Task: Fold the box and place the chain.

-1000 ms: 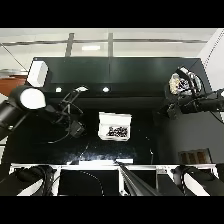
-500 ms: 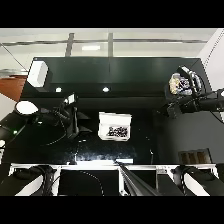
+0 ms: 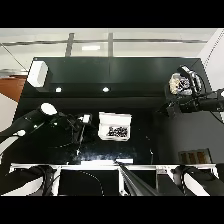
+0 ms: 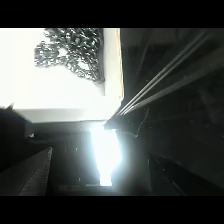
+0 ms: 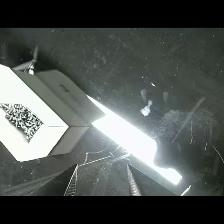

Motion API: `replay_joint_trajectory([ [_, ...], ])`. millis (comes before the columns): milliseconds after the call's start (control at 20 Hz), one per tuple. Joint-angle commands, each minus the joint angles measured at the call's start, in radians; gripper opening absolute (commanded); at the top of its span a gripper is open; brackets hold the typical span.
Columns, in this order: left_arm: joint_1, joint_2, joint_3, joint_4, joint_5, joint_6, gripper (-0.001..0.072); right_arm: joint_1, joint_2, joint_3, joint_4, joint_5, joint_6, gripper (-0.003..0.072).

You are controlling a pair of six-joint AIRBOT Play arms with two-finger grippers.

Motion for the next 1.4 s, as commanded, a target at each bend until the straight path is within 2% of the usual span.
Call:
replay_joint_trajectory([
  [0, -0.040, -0.027, 0.026, -0.004, 0.046, 0.016, 0.0705, 0.000, -0.001, 0.000, 0.000, -0.005, 0.001, 0.0371],
  [350, -0.041, -0.049, 0.064, -0.004, -0.005, -0.021, 0.0704, 0.000, -0.001, 0.000, 0.000, -0.006, 0.001, 0.0371],
  [700, -0.060, -0.052, 0.066, -0.058, 0.071, -0.021, 0.0704, 0.000, -0.001, 0.000, 0.001, -0.027, 0.001, 0.0371],
  [850, -0.063, -0.058, 0.066, -0.090, 0.069, -0.021, 0.0704, 0.000, -0.001, 0.000, 0.001, -0.028, 0.001, 0.0371],
  [1350, -0.097, -0.080, 0.069, -0.079, 0.057, -0.021, 0.0705, 0.000, -0.001, 0.000, 0.000, -0.028, 0.001, 0.0370],
])
